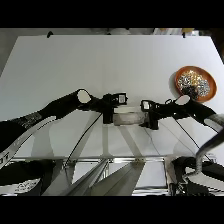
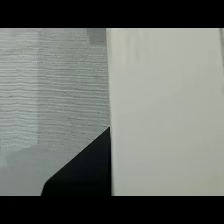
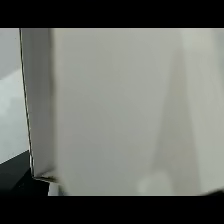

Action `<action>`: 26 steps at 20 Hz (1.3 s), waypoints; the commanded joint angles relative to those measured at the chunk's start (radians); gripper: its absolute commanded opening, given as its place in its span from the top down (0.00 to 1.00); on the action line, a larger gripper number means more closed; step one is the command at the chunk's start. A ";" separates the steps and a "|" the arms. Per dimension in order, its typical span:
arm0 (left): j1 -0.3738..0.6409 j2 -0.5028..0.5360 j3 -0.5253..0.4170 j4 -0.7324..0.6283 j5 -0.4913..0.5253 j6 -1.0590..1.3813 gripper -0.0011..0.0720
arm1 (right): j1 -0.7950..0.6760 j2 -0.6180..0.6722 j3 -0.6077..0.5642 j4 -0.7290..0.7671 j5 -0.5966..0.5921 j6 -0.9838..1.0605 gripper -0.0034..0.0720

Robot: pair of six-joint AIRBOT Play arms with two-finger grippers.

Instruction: Fold the box and place the chain.

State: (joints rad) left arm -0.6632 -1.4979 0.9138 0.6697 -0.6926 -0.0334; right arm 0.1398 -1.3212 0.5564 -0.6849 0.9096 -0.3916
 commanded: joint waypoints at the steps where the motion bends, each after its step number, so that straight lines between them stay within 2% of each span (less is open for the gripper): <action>1: 0.001 0.000 0.000 0.000 0.000 0.000 0.97 | 0.003 -0.006 0.000 -0.021 0.001 0.024 0.11; 19: 0.001 0.000 0.000 0.000 0.000 0.000 0.97 | 0.024 -0.006 0.000 -0.002 0.049 0.028 0.11; 21: 0.001 0.000 0.000 0.000 0.000 0.000 0.97 | 0.045 -0.006 0.000 -0.010 0.039 0.028 0.24; 26: 0.001 0.000 0.000 0.000 0.000 0.000 0.97 | 0.047 -0.006 0.000 -0.045 0.012 0.079 0.26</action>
